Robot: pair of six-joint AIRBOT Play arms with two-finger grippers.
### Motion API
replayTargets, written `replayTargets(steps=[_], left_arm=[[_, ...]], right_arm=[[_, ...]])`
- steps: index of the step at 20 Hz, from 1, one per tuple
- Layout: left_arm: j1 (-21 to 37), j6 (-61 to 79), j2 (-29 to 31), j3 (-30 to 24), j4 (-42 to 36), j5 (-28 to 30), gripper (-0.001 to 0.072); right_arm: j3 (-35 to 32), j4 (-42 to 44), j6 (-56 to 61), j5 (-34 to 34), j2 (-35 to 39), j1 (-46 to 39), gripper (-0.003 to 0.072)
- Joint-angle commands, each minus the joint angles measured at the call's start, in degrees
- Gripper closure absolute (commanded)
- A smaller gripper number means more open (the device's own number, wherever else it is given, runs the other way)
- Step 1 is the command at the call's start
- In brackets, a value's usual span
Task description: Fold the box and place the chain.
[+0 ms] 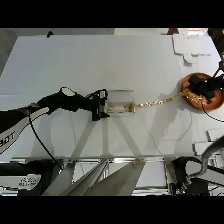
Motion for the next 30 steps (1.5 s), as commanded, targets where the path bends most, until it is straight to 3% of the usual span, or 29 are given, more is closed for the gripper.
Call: replayTargets(steps=[1, 8, 17, 24, 30], left_arm=[[0.0, 0.0, 0.0, 0.0, 0.0, 0.0, 0.0432], [0.0, 0.0, 0.0, 0.0, 0.0, 0.0, 0.0432], [0.0, 0.0, 0.0, 0.0, 0.0, 0.0, 0.0432], [0.0, 0.0, 0.0, 0.0, 0.0, 0.0, 0.0432], [0.0, 0.0, 0.0, 0.0, 0.0, 0.0, 0.0432]], right_arm=[[0.0, -1.4, -2.2, 2.9, 6.7, 1.0, 0.068], [0.0, -3.0, -5.8, 12.3, 14.5, 12.8, 0.068], [0.0, -3.0, -2.0, 9.5, 15.0, 39.7, 0.068], [0.5, -2.9, 2.5, 5.2, 10.5, 52.6, 0.0681], [9.3, -2.2, 2.5, 4.9, 1.3, 59.3, 0.0681]])
